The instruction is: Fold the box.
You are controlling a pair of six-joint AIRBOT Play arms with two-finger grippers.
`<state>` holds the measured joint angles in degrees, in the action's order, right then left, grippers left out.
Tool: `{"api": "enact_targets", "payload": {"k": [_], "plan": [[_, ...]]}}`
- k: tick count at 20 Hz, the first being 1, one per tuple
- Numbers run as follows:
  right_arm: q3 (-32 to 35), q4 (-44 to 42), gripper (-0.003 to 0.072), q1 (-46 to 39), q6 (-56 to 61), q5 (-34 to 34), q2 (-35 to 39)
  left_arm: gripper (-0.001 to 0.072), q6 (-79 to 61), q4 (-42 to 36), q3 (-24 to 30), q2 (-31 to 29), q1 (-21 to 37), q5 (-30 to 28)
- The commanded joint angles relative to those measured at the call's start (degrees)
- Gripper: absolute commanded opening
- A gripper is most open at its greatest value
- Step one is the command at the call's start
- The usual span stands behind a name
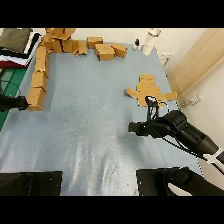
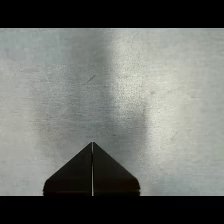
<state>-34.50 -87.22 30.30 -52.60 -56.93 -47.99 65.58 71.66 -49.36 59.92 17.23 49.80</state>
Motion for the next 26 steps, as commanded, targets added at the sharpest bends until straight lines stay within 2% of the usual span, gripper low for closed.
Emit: {"api": "enact_targets", "payload": {"k": [1,2,3,5,8,11,15,18,26], "plan": [[-1.66,-2.01,0.0002,-0.24,-3.52,-2.82,-1.64,0.0323,1.51,-6.29,-3.65,-7.37,-0.83,16.13],[-3.48,-2.82,0.0003,-0.35,-6.1,-4.5,-3.52,0.0086,0.61,-9.44,-3.67,-8.57,-3.65,18.53],[-5.55,-3.1,0.0003,-0.33,-8.31,-5.38,-5.6,0.0013,0.42,-11.89,-3.67,-8.98,-7.19,19.52],[-10.56,-3.91,0.0003,-0.33,-11.28,-5.46,-9.99,0.0012,0.52,-15.21,-3.67,-8.52,-16.7,18.4],[-18.6,-3.96,0.0003,-0.33,-12.48,-5.51,-17.0,0.0012,2.84,-15.47,-3.67,-5.05,-32.87,8.55],[-23.54,-7.08,0.0003,-0.33,-15.26,-5.53,-23.15,0.0011,6.43,-15.5,-3.69,1.49,-42.23,3.85],[-25.31,-10.86,0.0003,-0.22,-16.98,-4.94,-28.72,0.0012,8.85,-16.39,-3.87,7.23,-43.93,1.77],[-25.29,-11.76,0.0003,0.11,-16.92,-5.35,-29.05,0.0012,8.83,-16.61,-4.2,7.1,-43.93,-0.13],[-25.29,-11.58,0.0003,0.02,-16.9,-7.02,-29.03,0.0012,8.83,-16.61,-4.26,7.1,-43.98,-0.15]]}}
